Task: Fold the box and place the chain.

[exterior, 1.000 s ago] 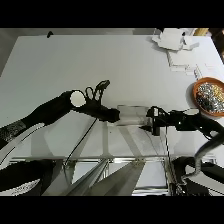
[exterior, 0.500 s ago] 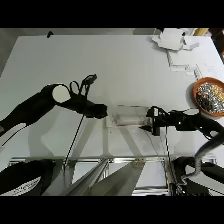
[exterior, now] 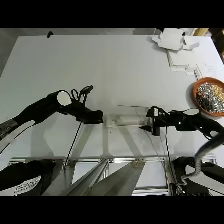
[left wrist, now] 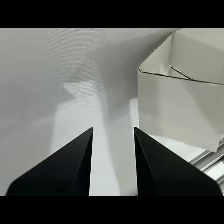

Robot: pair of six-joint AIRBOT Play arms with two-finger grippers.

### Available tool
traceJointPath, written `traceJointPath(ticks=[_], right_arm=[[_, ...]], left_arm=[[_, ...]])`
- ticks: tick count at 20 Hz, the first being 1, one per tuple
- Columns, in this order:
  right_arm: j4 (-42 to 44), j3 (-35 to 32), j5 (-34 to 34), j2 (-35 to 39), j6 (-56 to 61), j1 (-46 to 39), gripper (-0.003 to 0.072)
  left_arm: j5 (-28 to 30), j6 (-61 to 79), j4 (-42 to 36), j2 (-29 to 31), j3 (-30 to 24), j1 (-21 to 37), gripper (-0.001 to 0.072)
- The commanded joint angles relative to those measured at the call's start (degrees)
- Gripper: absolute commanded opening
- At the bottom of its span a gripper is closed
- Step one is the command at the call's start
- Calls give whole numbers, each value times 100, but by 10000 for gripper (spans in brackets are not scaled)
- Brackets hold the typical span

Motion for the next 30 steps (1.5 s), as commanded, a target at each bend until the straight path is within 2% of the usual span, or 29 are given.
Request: traceJointPath(ticks=[1, 4, 9, 18, 20, 21, 22, 26, 30], right_arm=[[0, 2, 2, 4, 0, 0, 414], [0, 2, 2, 4, 0, 0, 414], [0, 2, 0, 4, 0, 0, 414], [0, 2, 0, 4, 0, 0, 414], [0, 2, 2, 4, 0, 0, 414], [0, 2, 0, 4, 0, 0, 414], [0, 2, 0, 4, 0, 0, 414], [2, 2, 2, 4, 0, 0, 414], [0, 2, 2, 4, 0, 0, 414]], left_arm=[[192, 275, -466, -164, -13, -118, 291], [282, 608, -1034, -160, -2, -243, 292], [345, 719, -1316, -155, 15, -431, 292], [487, 713, -1307, -155, 621, -780, 293], [575, 518, -1078, -157, 680, -859, 304], [616, 291, -881, -160, 680, -894, 367], [651, 39, -664, -162, 680, -938, 393], [772, -363, -212, -164, 765, -1137, 393], [284, -636, 199, -13, 942, -1034, 392]])
